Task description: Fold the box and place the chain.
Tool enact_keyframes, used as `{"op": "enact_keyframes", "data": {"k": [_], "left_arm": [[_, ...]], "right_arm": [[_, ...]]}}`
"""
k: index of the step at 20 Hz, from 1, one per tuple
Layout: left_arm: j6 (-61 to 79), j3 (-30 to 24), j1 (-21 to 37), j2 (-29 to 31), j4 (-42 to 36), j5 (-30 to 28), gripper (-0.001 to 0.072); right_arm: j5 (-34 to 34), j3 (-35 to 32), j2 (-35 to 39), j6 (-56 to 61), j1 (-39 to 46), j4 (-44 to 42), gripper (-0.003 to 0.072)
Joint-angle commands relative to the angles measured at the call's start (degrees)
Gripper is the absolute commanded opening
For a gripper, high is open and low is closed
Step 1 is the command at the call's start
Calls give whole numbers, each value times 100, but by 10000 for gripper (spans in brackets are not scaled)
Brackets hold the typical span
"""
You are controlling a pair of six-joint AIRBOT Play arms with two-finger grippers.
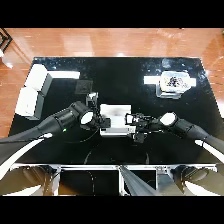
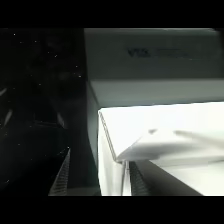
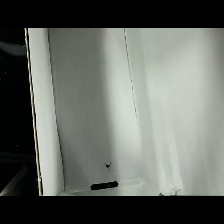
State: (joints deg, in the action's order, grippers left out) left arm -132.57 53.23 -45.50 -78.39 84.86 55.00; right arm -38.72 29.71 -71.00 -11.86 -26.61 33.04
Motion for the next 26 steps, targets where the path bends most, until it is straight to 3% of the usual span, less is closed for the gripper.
{"op": "enact_keyframes", "data": {"k": [1, 5, 12, 26], "left_arm": [[-79, 273, -127, -254, 181, 284, 449], [-221, 306, -234, -319, 280, 422, 449], [-717, 306, -343, -376, 407, 385, 354], [-765, 313, -354, -400, 444, 310, 339]], "right_arm": [[-2, 0, -2, -2, -7, 2, 338], [-4, 0, -2, 0, -7, 2, 338], [-4, 0, -2, 0, -7, 2, 338], [-4, 0, -2, 0, -7, 2, 338]]}}
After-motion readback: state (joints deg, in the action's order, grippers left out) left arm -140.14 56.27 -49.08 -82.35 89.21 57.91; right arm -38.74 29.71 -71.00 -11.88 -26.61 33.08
